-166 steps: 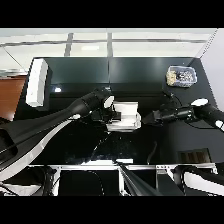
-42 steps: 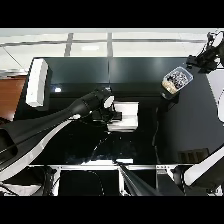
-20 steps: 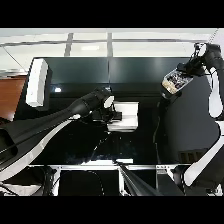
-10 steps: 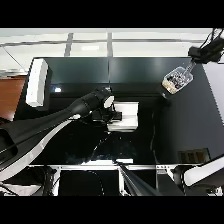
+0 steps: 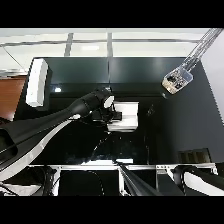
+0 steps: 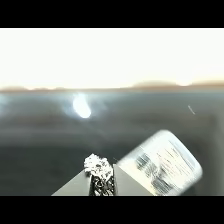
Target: Fold the box and place the chain.
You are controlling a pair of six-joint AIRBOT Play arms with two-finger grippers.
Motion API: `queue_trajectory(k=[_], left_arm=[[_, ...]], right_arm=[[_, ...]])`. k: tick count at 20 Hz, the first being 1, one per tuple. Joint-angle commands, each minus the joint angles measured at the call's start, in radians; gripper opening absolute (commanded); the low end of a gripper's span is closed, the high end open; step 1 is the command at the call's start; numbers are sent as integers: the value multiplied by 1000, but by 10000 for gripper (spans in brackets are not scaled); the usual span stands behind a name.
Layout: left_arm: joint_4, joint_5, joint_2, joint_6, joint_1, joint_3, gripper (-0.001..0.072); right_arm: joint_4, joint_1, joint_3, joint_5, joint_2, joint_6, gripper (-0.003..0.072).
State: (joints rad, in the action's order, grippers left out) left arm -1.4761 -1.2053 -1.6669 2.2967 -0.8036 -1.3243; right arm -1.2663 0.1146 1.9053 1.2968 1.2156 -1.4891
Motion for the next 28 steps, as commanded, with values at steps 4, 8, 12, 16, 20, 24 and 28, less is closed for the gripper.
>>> queue_trajectory(k=[4,8,12,16,20,24,28], left_arm=[[0,0,0,0,0,-1,24],[0,0,0,0,0,-1,24],[0,0,0,0,0,-1,24],[0,0,0,0,0,-1,24],[0,0,0,0,0,-1,24],[0,0,0,0,0,-1,24],[0,0,0,0,0,-1,24]], right_arm=[[261,-6,-5,42,-192,50,13],[422,-6,-5,77,-199,50,13],[491,-32,-10,209,-199,54,14],[476,-184,-134,304,-200,86,14],[460,-287,-303,293,-200,106,14],[462,-361,-497,159,-200,107,14],[461,-408,-682,-8,-199,107,15]])
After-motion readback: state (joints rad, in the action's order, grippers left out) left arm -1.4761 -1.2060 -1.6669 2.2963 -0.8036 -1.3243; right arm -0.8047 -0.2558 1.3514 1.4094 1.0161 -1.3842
